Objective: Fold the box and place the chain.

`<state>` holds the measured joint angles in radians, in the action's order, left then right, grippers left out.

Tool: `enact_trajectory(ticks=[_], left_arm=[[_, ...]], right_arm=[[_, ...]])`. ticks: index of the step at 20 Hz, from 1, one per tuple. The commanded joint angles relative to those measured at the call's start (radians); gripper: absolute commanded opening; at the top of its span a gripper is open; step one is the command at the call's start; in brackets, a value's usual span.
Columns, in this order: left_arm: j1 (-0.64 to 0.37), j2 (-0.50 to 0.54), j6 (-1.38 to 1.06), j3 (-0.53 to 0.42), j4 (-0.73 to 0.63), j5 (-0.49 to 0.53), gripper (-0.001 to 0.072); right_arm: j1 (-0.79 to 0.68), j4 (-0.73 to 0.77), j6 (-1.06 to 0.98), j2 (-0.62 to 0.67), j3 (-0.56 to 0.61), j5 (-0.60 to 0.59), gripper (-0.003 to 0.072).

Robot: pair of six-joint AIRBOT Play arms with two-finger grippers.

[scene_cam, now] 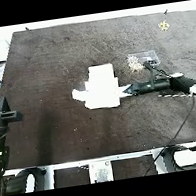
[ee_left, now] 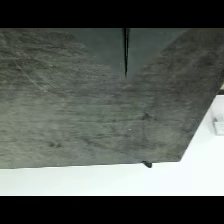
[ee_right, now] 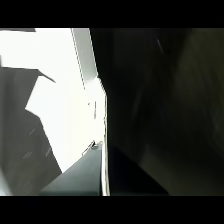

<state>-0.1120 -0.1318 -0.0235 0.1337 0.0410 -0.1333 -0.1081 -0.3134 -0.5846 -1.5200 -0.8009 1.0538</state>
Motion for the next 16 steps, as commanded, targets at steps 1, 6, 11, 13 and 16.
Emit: enact_trajectory(ticks=[1,6,11,13,16], left_arm=[[0.0,0.001,-0.032,-0.001,0.003,-0.118,0.0219],[0.0,-0.016,-0.059,0.018,0.003,-0.309,0.0411],[0.0,-0.311,-0.033,0.164,-0.009,-0.5,0.0412],[0.0,-0.491,-0.029,0.263,-0.008,-0.607,0.0412],[0.005,-0.776,0.0,0.442,-0.003,-0.745,0.0412]], right_arm=[[0.156,0.042,0.052,-0.003,-0.07,-0.245,0.0002],[0.224,0.042,0.103,-0.004,-0.074,-0.413,0.0002],[0.267,0.042,0.179,-0.003,-0.072,-0.475,0.0002],[0.266,0.042,0.208,-0.003,-0.072,-0.475,0.0002],[0.266,0.042,0.219,-0.003,-0.072,-0.475,0.0002]])
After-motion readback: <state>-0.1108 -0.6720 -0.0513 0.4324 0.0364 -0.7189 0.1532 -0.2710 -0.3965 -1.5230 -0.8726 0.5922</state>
